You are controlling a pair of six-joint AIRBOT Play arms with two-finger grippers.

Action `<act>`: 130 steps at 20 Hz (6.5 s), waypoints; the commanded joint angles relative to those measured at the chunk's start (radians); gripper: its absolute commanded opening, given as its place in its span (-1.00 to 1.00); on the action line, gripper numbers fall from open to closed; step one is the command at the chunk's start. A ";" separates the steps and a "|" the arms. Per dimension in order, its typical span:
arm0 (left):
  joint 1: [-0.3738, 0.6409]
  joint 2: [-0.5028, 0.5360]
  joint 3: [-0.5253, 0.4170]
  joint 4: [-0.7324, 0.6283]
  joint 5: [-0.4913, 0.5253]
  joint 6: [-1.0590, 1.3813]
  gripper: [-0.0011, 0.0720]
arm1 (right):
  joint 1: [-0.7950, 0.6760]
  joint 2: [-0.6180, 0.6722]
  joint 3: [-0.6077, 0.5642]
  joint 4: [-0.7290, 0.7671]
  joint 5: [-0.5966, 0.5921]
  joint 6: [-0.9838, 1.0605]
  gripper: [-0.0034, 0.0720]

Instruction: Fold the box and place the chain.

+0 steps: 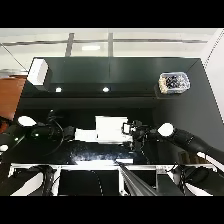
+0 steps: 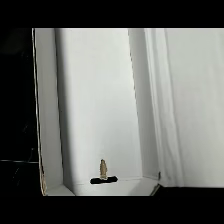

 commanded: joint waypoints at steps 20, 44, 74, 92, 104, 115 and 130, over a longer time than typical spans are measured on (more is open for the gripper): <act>-0.299 -0.021 0.140 -0.140 0.057 0.018 0.94 | 0.000 0.000 0.001 0.000 0.000 0.001 0.49; -0.793 -0.029 0.322 0.637 0.213 -0.967 0.02 | 0.000 0.000 0.001 0.000 0.000 0.001 0.49; -0.879 -0.204 0.434 0.729 0.154 -1.123 -0.24 | 0.001 0.000 0.001 0.000 0.000 0.000 0.49; -0.884 -0.206 0.463 0.733 0.095 -1.123 -0.17 | 0.000 0.000 0.001 0.000 0.000 0.001 0.49; -0.883 -0.205 0.463 0.733 0.105 -1.123 -0.14 | 0.001 0.000 0.001 0.000 0.000 0.001 0.49; -0.881 -0.205 0.463 0.735 0.130 -1.111 -0.89 | 0.001 0.000 0.001 0.000 0.000 0.000 0.49; -0.881 -0.206 0.462 0.767 0.023 -1.085 -0.89 | -0.002 0.104 0.027 -0.256 0.102 0.115 0.79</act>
